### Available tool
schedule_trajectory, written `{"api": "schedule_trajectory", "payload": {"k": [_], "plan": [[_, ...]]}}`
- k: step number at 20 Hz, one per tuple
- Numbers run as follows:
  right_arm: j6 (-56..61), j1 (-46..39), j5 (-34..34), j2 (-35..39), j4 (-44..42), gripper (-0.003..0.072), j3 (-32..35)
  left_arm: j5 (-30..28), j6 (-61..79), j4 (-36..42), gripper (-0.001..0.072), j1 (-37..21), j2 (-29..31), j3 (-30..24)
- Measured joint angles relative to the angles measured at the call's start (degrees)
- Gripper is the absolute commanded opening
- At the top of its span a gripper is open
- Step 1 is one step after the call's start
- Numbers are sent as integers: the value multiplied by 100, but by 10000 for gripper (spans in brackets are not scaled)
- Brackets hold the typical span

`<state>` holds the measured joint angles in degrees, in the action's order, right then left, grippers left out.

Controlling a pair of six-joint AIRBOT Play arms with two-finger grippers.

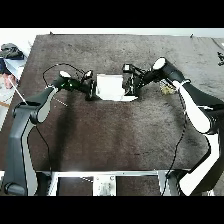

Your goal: Fold the box and place the chain.

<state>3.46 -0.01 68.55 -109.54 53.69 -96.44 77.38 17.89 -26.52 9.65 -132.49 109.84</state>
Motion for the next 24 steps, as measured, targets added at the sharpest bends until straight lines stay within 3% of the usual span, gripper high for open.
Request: {"api": "schedule_trajectory", "payload": {"k": [3, 5, 6, 19, 20, 21, 22, 24], "plan": [[-90, 57, -44, -55, 50, 478, 2, -2, 0, 0, 279, 0, 0, 0], [-118, 76, -101, -68, 83, 197, 0, -4, -2, 0, 278, 0, 0, 0], [-138, 98, -103, -72, 107, 175, 0, -2, 0, 0, 278, 0, 0, 0], [-343, 385, -455, -142, -144, 177, 0, -2, -2, 0, 279, 0, 0, 0], [-345, 389, -466, -170, -173, 191, 2, -2, -2, 0, 279, 0, 0, 0], [-345, 391, -479, -201, -188, 325, 2, -2, -2, 0, 278, -2, 0, 0], [-345, 393, -483, -229, -221, 389, 2, -2, 0, 0, 278, 0, 0, 0], [-348, 393, -494, -260, -254, 390, 2, -4, -2, 0, 278, 0, 0, 0]]}}
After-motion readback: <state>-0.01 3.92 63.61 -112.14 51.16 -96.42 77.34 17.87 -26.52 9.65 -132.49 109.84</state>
